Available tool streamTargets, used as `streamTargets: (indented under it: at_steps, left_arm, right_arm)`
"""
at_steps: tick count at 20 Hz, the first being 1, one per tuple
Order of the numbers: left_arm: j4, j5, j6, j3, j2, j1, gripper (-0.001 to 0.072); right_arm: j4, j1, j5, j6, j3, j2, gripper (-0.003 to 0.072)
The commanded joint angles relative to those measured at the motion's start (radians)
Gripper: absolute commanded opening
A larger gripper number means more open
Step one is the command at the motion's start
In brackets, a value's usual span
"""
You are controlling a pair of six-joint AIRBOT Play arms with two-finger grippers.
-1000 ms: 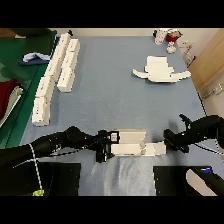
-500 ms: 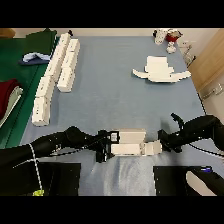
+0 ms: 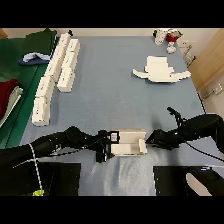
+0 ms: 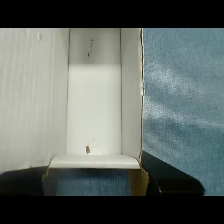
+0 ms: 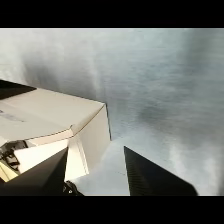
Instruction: Fold the box.
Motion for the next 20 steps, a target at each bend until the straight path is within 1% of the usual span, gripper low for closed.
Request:
streamTargets:
  at_steps: [1,3,7,9,11,14,20]
  left_arm:
    - [0.000,0.000,0.000,0.000,0.000,0.000,0.0514]
    - [0.000,0.000,0.000,0.000,0.000,0.000,0.0514]
    - [0.000,0.000,0.000,0.000,0.000,0.001,0.0514]
    - [0.000,0.000,0.000,0.000,0.000,0.001,0.0514]
    - [0.000,0.000,0.000,0.000,0.000,0.000,0.0514]
    - [0.000,0.000,0.000,0.000,0.000,0.000,0.0514]
    - [0.000,0.000,0.000,0.000,0.000,0.000,0.0514]
  right_arm:
    - [0.004,0.103,0.054,-0.002,0.004,0.010,0.0536]
    - [-0.006,0.180,0.119,0.011,0.004,0.009,0.0527]
    - [-0.073,0.302,0.224,0.113,0.008,0.009,0.0525]
    - [-0.130,0.360,0.255,0.178,0.023,0.009,0.0524]
    - [-0.233,0.427,0.285,0.301,0.047,0.008,0.0513]
    - [-0.375,0.548,0.283,0.451,0.108,-0.032,0.0512]
    - [-0.565,0.778,0.276,0.713,0.238,-0.216,0.0512]
